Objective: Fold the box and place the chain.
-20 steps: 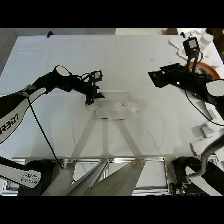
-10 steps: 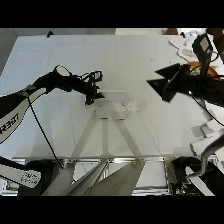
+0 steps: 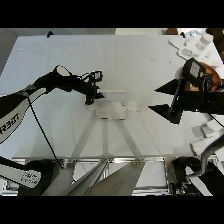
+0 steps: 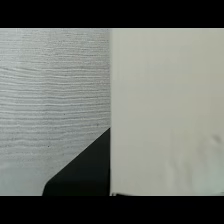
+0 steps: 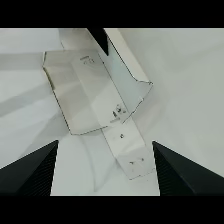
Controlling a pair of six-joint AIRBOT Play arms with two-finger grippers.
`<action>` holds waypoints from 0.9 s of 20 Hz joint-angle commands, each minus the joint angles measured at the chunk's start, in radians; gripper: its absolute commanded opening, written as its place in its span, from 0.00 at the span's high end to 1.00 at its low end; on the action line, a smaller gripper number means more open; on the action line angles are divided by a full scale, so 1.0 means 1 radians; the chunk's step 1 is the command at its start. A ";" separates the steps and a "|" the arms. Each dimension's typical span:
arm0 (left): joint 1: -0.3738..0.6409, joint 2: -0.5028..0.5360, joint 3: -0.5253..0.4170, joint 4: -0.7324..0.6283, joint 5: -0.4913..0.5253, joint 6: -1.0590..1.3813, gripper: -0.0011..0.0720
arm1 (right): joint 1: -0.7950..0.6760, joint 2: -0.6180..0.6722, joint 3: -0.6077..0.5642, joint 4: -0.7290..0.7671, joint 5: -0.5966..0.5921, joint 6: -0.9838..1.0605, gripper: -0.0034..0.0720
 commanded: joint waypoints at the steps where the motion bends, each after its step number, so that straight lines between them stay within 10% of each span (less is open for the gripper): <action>1: 0.000 0.000 0.000 0.000 0.000 0.000 0.97 | 0.005 -0.018 0.000 -0.038 0.021 -0.135 0.09; 18: 0.000 0.000 0.000 0.000 0.000 0.000 0.97 | 0.258 -0.445 -0.232 0.154 -0.505 -0.765 0.06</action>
